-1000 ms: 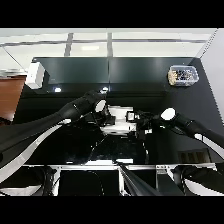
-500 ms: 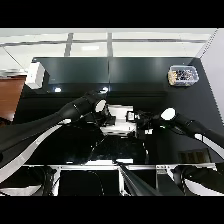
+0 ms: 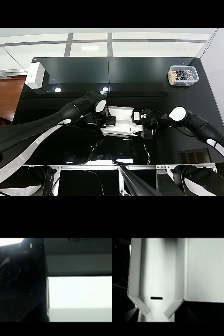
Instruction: Fold the box and place the chain.
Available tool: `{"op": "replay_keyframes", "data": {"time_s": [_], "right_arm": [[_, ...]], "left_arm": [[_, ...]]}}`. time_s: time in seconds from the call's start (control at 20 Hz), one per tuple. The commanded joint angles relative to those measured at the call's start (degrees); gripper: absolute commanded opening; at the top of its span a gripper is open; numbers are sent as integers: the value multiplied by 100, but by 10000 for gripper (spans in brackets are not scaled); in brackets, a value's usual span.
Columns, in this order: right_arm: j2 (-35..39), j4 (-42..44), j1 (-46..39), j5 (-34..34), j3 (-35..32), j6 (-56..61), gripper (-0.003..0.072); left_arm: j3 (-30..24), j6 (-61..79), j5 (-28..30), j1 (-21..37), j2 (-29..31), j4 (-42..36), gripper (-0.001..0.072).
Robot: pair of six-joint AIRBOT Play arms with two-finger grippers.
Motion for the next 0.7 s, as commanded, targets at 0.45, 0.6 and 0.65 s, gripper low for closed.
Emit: {"op": "replay_keyframes", "data": {"time_s": [0.45, 0.6, 0.65], "right_arm": [[-61, 313, 385, -15, -13, 59, 215], [-201, 1110, 437, -319, -13, 55, 215], [-264, 1438, 437, -396, -13, 55, 215]], "left_arm": [[0, -44, -103, 4, -4, 31, 23], [0, -42, -103, 4, -4, 28, 22], [0, -44, -103, 4, -4, 11, 22]]}}
